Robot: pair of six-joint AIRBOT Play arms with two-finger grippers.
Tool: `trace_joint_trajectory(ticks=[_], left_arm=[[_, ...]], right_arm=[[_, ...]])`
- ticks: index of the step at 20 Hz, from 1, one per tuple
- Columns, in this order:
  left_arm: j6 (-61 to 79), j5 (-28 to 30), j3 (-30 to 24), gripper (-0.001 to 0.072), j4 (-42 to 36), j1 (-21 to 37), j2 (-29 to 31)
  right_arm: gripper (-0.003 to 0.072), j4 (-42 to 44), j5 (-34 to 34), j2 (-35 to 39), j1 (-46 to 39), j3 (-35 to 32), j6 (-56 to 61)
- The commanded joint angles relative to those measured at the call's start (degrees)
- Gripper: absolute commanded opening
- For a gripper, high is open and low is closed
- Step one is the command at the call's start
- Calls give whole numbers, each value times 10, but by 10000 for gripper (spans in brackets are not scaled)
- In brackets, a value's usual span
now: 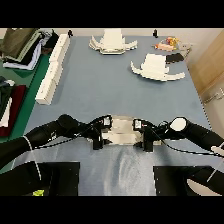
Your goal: Fold the box.
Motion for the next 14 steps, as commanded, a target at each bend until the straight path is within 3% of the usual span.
trace_joint_trajectory(ticks=[1, 2, 3, 4, 9, 12, 14], left_arm=[[-31, 1, -1, 551, 31, 1, 1], [-61, 1, 0, 315, 58, 1, 6], [-90, 1, 1, 126, 93, 1, 14], [-127, 1, 3, 13, 124, 1, 24], [-403, -33, 19, 15, 255, 2, 111], [-718, -142, 32, 15, 394, 45, 191], [-901, -211, 34, 15, 463, 109, 254]], right_arm=[[490, 0, 0, 0, 0, 0, 0], [490, 0, 0, 0, 0, 0, 0], [490, 0, 0, 0, 0, 0, 0], [490, 0, 0, 0, 0, 0, 0], [490, 0, 0, 0, 0, 0, 0], [490, 0, 0, 0, 0, 0, 0], [490, 0, 0, 0, 0, 0, 0]])
